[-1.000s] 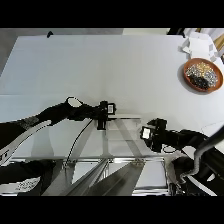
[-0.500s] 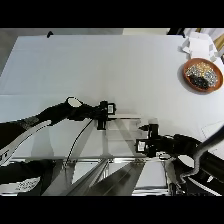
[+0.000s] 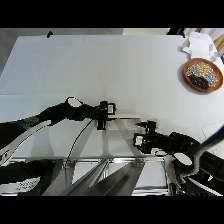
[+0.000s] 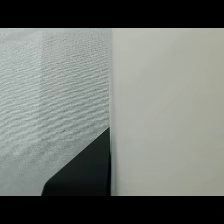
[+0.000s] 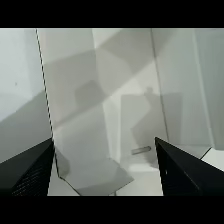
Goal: Fold the box and place the chain.
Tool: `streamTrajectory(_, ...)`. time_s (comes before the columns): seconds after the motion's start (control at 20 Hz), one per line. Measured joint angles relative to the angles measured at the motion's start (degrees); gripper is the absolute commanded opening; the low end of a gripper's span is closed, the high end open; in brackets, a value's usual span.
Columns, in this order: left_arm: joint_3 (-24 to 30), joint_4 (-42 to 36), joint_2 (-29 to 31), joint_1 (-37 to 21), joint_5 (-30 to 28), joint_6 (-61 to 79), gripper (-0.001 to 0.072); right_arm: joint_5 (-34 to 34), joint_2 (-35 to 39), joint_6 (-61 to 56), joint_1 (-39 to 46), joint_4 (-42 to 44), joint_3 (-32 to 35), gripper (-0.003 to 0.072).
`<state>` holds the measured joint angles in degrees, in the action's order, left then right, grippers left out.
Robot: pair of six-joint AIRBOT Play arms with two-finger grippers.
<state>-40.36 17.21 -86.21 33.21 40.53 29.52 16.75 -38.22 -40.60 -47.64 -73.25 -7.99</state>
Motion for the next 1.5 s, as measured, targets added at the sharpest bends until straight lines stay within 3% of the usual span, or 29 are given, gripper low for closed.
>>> streamTrajectory(0.25,0.0,0.0,0.0,0.0,0.0,0.0,0.0012,-0.4,-0.2,6.1,4.2,4.2,-0.8,0.0693)
streamTrajectory(0.75,0.0,0.0,0.0,0.0,-0.1,-0.1,0.0012,5.7,-0.4,12.8,13.5,8.1,-3.7,0.0689)
streamTrajectory(1.1,0.0,0.0,0.0,0.0,0.0,0.0,0.0012,6.8,-5.0,24.4,15.2,19.2,-3.9,0.0689)
streamTrajectory(1.5,0.0,0.0,0.0,0.0,0.0,0.0,0.0012,13.2,-7.6,43.1,25.0,32.6,-5.2,0.0689)
